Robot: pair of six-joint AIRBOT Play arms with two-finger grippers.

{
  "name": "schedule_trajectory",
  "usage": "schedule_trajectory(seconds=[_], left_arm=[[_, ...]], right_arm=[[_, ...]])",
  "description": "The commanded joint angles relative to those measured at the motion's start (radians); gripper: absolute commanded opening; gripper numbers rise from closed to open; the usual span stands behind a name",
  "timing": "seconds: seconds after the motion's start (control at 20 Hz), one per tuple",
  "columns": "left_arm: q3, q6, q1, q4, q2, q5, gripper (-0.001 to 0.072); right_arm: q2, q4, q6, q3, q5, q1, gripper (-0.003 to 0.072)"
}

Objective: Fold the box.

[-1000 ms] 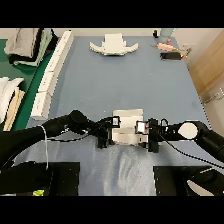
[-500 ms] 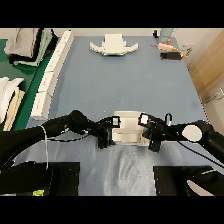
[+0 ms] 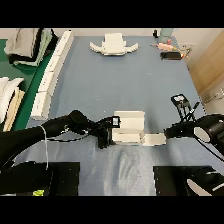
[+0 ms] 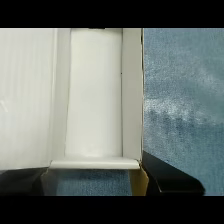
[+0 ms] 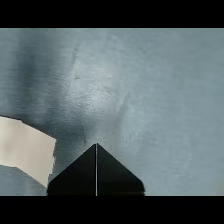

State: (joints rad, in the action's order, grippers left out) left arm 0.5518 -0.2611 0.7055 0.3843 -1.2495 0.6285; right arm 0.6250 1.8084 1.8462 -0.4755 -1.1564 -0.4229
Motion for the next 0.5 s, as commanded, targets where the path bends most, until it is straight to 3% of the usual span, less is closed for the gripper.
schedule_trajectory(seconds=[0.0, 0.25, 0.45], left_arm=[[0.000, -0.001, -0.001, 0.001, 0.000, 0.000, 0.0466], [0.000, -0.001, -0.001, 0.001, 0.000, 0.000, 0.0465], [0.000, -0.001, -0.001, 0.001, 0.000, 0.000, 0.0465]], right_arm=[[0.055, -0.068, 0.175, 0.022, -0.003, 0.095, 0.0007], [0.226, -0.447, -0.072, 0.040, 0.088, 0.122, 0.0007], [0.231, -0.647, -0.207, 0.033, 0.097, 0.122, 0.0007]])
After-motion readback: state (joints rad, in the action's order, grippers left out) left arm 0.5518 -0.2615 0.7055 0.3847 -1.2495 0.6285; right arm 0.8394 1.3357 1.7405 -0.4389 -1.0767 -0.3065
